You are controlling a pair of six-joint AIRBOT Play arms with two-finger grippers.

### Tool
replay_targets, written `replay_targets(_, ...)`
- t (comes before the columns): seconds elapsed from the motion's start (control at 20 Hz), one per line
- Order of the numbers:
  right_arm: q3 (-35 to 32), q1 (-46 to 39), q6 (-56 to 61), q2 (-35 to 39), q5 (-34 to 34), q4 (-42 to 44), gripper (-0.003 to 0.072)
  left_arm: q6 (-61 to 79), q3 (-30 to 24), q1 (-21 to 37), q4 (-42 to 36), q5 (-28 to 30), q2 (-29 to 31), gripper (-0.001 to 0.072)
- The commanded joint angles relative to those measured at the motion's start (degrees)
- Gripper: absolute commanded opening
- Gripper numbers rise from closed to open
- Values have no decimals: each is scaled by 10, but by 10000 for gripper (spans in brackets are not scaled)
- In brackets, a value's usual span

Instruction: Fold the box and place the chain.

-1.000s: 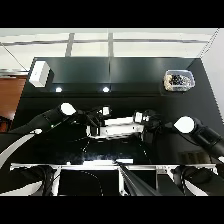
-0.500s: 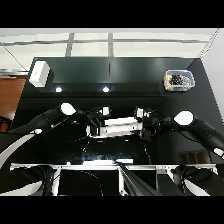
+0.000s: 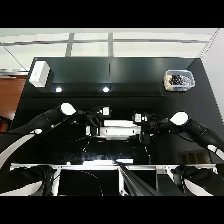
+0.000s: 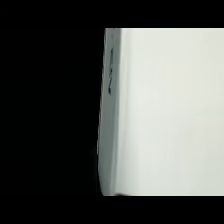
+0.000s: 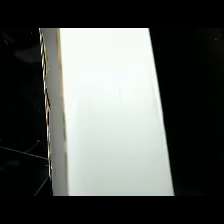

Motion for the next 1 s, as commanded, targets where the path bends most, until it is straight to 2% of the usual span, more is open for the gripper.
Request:
replay_targets(0.0, -1, 0, -22, -24, 2, -16, 637, -1, 0, 0, 0, 0, 0, 26)
replay_targets(0.95, -1, 1, -27, -55, -24, -19, 636, -1, 0, 0, 0, 0, 0, 25)
